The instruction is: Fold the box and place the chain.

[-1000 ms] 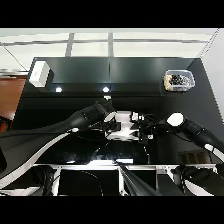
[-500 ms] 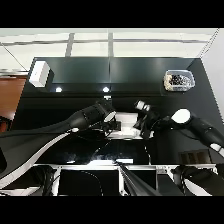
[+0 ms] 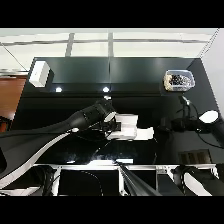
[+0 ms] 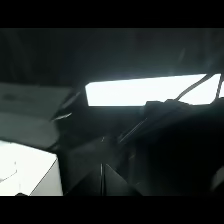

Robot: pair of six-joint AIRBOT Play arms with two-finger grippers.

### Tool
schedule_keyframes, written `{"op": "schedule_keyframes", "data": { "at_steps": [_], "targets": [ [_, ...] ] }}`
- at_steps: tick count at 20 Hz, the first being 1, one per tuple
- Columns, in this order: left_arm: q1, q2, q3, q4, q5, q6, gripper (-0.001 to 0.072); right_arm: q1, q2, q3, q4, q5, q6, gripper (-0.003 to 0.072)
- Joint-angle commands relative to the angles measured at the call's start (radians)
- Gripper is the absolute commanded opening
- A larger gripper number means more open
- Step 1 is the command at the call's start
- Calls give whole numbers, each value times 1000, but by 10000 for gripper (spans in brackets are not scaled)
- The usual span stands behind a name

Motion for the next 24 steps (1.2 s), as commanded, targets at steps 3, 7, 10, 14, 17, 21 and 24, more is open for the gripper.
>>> {"op": "schedule_keyframes", "data": {
  "at_steps": [3,7,10,14,17,21,24],
  "targets": [
    [1,-1,0,1,-1,0,25,119,-97,-51,100,11,-6,9],
    [1,-1,0,0,-1,0,25,155,-160,-49,354,50,-240,9],
    [1,-1,0,0,-2,0,26,154,-159,-19,416,85,-333,12],
    [1,-1,0,0,-2,0,26,155,-159,58,417,155,-327,312],
    [1,-1,0,0,-2,0,26,155,-159,76,419,206,-304,538],
    [1,-1,0,0,-2,0,26,155,-159,76,420,201,-298,533],
    [1,-1,0,0,-2,0,26,184,-159,78,409,170,-260,532]
  ]
}}
